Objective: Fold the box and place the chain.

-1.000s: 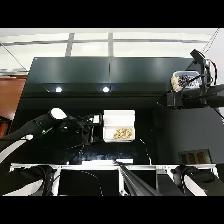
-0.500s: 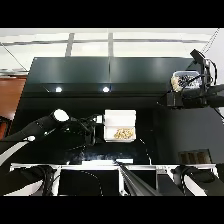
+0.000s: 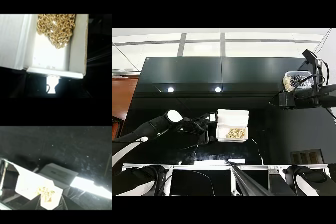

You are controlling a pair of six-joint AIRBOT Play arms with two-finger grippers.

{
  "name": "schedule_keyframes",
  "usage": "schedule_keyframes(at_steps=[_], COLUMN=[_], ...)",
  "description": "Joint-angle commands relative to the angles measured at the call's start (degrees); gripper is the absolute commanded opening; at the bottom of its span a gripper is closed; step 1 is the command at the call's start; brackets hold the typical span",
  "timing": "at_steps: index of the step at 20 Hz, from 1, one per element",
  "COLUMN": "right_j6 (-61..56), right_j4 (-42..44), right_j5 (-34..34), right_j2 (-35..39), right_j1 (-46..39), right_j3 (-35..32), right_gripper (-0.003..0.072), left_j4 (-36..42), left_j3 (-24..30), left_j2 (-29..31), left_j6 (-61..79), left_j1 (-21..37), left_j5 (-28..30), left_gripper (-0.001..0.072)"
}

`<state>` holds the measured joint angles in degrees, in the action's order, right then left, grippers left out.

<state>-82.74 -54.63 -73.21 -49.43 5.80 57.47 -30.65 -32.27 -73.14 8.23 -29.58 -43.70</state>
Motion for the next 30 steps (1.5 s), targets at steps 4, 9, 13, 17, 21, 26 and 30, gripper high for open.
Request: schedule_keyframes(at_steps=[4, 9, 13, 17, 21, 26, 30], right_j6=[0.0, 0.02, 0.02, 0.0, 0.94, 4.22, 21.9], right_j4=[-0.02, -0.07, -0.94, -2.43, -1.92, -2.14, 2.51], right_j5=[0.0, 0.0, 0.55, 5.35, 14.62, 29.31, 23.93], right_j2=[-0.02, -0.02, -0.04, -0.15, -1.9, -13.09, -16.85], right_j1=[0.02, 0.02, 0.02, 0.09, 7.23, 13.77, 13.94], right_j3=[0.0, 0.0, -0.52, -4.83, -9.92, -10.03, -9.79], right_gripper=[0.0309, 0.0309, 0.0309, 0.031, 0.0694, 0.0693, 0.0692], left_j4=[-0.44, -0.42, -0.46, -0.44, -0.44, -0.44, -0.44], left_j3=[-0.5, -0.52, -0.55, -0.55, -0.55, -0.55, -0.55], left_j2=[-0.13, -0.63, -0.63, -0.63, -0.63, -0.63, -0.63], left_j6=[0.55, 0.66, 0.76, 0.74, 0.74, 0.74, 0.74], left_j1=[-2.64, -4.11, -4.31, -4.31, -4.31, -4.31, -4.31], left_j5=[2.1, 4.46, 4.44, 4.48, 4.48, 4.48, 4.48], left_gripper=[0.0712, 0.0709, 0.0473, 0.0441, 0.0441, 0.0441, 0.0441])
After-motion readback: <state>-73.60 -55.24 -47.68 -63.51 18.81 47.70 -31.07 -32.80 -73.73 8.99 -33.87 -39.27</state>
